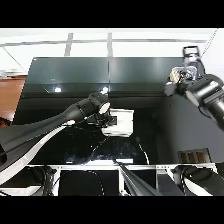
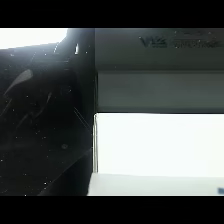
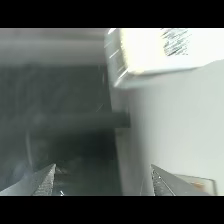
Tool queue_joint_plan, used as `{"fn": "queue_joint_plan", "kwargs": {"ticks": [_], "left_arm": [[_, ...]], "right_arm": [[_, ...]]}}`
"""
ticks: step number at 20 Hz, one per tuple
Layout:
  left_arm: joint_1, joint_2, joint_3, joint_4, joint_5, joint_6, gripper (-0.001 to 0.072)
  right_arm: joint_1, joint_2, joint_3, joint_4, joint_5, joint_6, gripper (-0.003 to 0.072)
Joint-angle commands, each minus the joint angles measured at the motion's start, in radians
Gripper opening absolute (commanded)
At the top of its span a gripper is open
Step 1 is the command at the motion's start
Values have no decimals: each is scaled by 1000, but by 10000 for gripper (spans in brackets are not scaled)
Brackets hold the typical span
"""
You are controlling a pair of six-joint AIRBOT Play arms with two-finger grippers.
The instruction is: Fold the box and place the chain.
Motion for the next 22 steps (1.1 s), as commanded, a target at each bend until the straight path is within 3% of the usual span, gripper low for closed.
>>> {"fn": "queue_joint_plan", "kwargs": {"ticks": [1, 5, 9, 11, 15, 16, 17, 19, 21, 22], "left_arm": [[0, -1, 1, 0, -5, 2, 28], [0, -1, 1, 0, -7, 6, 28], [0, -1, 1, 1, -19, 6, 28], [0, -1, 1, 1, -31, 6, 28], [0, -1, 1, 1, -43, 6, 28], [0, -1, 1, 1, -43, 6, 28], [0, -1, 1, 1, -43, 6, 28], [0, -1, 1, 0, -45, 6, 28], [0, -1, 1, 0, -44, 6, 28], [0, -1, 1, 0, -44, 6, 28]], "right_arm": [[-272, -103, 9, 210, -227, -16, 705], [-431, -358, 276, 433, -185, -72, 704], [-482, -684, 690, 518, 85, -19, 704], [-513, -804, 826, 579, 164, 21, 703], [-537, -888, 866, 709, 74, 71, 635], [-539, -898, 866, 719, 71, 82, 634], [-539, -908, 866, 723, 71, 86, 579], [-539, -919, 866, 725, 77, 86, 576], [-539, -925, 866, 722, 80, 86, 481], [-539, -926, 866, 718, 77, 86, 479]]}}
